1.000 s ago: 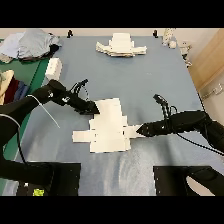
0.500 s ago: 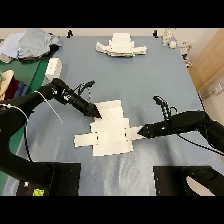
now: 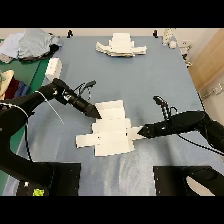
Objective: Fold the box.
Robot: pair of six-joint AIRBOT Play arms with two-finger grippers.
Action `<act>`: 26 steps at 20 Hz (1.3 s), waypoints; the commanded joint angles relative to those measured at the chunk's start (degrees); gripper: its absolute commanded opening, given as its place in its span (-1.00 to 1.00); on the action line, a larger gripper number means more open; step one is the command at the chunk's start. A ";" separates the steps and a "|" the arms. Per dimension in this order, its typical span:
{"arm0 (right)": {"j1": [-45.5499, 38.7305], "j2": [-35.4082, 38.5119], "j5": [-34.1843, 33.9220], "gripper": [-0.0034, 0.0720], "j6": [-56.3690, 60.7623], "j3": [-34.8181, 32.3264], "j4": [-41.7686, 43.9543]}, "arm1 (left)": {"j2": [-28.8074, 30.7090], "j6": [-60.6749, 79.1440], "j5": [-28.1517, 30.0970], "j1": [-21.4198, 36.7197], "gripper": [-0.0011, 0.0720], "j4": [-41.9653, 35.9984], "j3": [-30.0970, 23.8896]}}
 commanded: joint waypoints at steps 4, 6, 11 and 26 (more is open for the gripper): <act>0.04 0.02 0.07 -0.91 0.02 -0.02 -0.04 | -0.04 2.23 -0.15 -0.04 -0.94 -0.68 0.07; 0.04 0.02 0.11 -0.91 0.02 -0.02 -0.37 | -0.04 2.36 -0.13 -0.04 -0.94 -0.63 0.07; 0.00 0.02 1.44 -0.25 1.68 0.00 -8.83 | 0.00 9.29 -0.09 -0.04 -0.94 -0.70 0.15; -0.09 0.04 9.35 0.30 43.50 2.91 -47.54 | 28.28 42.71 33.11 -14.64 -0.96 -3.91 -18.27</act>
